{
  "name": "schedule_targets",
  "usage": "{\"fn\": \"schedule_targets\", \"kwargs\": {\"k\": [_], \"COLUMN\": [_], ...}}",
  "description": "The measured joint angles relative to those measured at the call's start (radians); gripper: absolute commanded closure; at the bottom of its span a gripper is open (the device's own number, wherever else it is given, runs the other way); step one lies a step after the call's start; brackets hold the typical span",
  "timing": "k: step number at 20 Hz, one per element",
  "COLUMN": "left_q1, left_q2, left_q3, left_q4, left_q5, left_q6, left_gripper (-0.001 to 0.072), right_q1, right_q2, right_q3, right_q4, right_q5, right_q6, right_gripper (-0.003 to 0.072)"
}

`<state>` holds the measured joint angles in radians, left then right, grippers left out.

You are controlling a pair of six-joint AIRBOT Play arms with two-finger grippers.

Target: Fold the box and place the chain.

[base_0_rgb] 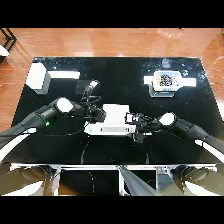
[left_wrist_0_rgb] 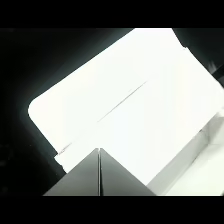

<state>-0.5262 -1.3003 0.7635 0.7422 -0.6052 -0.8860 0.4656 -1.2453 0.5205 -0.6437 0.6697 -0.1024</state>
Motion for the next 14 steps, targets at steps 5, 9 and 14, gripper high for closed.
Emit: {"fn": "schedule_targets", "kwargs": {"k": [5,9,14], "left_q1": [0.0,0.051,0.231], "left_q2": [-0.005,0.053,0.174], "left_q3": [0.015,0.053,0.073], "left_q4": [0.048,0.21,0.307], "left_q5": [-0.013,-0.101,-0.32], "left_q6": [0.018,-0.023,-0.006], "left_gripper": [0.0692,0.0692,0.0691], "right_q1": [0.0,0.0,0.0], "right_q2": [0.0,0.0,0.0], "right_q3": [0.0,0.0,0.0], "right_q4": [0.0,0.001,0.002], "right_q5": [-0.002,-0.004,-0.004], "right_q6": [0.001,0.002,0.002], "right_gripper": [0.0451,0.0451,0.0451]}}
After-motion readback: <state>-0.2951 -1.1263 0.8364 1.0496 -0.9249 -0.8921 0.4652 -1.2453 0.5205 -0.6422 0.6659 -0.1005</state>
